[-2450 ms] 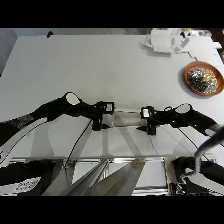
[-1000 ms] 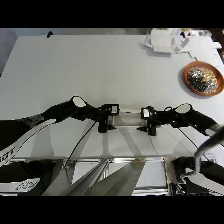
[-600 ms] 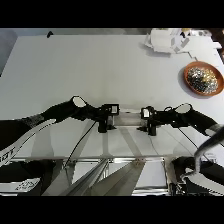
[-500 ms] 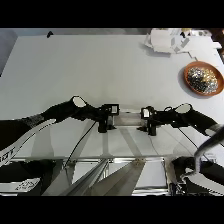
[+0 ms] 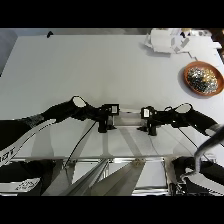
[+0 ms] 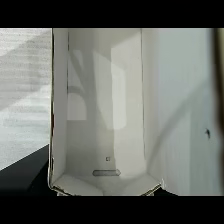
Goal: Fold the box and place the chain.
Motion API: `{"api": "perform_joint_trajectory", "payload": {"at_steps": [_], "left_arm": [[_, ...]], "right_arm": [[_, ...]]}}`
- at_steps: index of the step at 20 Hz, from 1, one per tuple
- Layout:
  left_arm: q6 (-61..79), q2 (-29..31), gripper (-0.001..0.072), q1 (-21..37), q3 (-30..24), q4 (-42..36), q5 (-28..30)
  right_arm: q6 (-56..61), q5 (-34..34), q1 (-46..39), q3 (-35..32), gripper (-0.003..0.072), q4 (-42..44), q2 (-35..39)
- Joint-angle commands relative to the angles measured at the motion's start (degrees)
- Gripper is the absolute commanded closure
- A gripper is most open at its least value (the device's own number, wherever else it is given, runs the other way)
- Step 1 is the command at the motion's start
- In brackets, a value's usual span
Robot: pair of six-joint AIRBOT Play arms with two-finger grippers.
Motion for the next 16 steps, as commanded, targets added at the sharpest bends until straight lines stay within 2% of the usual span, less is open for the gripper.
{"api": "perform_joint_trajectory", "payload": {"at_steps": [1,3,4,5,9,13,16], "left_arm": [[0.02,-0.02,0.0565,-0.02,-0.02,0.02,-0.02],[0.02,-0.02,0.0565,-0.02,-0.02,0.02,-0.02],[0.02,-0.02,0.0565,-0.02,-0.02,0.02,-0.02],[0.02,-0.02,0.0565,-0.02,-0.02,0.02,0.00],[0.02,-0.02,0.0565,-0.02,-0.02,0.02,0.00],[0.00,-0.02,0.0565,-0.02,-0.02,0.02,-0.02],[0.02,-0.02,0.0565,-0.02,-0.02,0.02,0.00]], "right_arm": [[0.20,0.42,0.02,0.02,0.0275,-0.11,0.04],[0.26,0.31,0.02,0.02,0.0273,-0.26,0.04],[1.86,0.66,0.00,0.02,0.0144,-0.22,0.04],[4.15,0.70,0.00,0.02,-0.0019,-0.26,0.04],[9.29,1.16,0.00,0.04,-0.0024,-3.28,1.31],[21.27,1.33,0.00,0.04,-0.0020,-16.59,7.39],[27.65,2.14,0.00,0.04,-0.0011,-22.91,14.56]]}}
